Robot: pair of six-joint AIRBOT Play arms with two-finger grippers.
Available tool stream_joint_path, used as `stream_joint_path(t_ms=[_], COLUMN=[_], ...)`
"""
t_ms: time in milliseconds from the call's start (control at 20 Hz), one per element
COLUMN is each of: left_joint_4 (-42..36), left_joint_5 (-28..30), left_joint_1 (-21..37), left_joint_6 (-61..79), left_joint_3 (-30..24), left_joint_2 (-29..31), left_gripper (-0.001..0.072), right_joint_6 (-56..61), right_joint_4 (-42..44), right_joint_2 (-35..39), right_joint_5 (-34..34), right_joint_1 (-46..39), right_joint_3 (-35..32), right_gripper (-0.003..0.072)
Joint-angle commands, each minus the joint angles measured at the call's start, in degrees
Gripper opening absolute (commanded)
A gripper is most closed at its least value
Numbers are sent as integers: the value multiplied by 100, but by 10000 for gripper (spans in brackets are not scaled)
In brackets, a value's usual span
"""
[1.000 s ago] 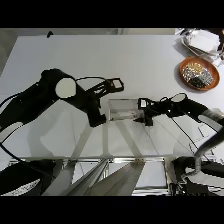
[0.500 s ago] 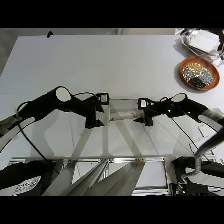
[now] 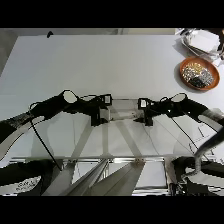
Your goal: Fold the box and place the chain.
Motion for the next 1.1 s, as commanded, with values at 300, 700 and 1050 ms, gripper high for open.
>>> stream_joint_path(t_ms=[300,700,1050], left_joint_4=[-131,-337,-490], left_joint_5=[267,328,321], left_joint_1=[-264,-291,-291], left_joint_6=[262,264,264], left_joint_3=[-4,-4,-4], left_joint_2=[-22,-299,-332], left_gripper=[708,695,691], right_joint_6=[0,0,0], right_joint_4=[0,0,0], right_joint_2=[2,2,2], right_joint_5=[2,2,2], right_joint_1=[0,0,0], right_joint_3=[2,2,2], right_gripper=[436,436,436])
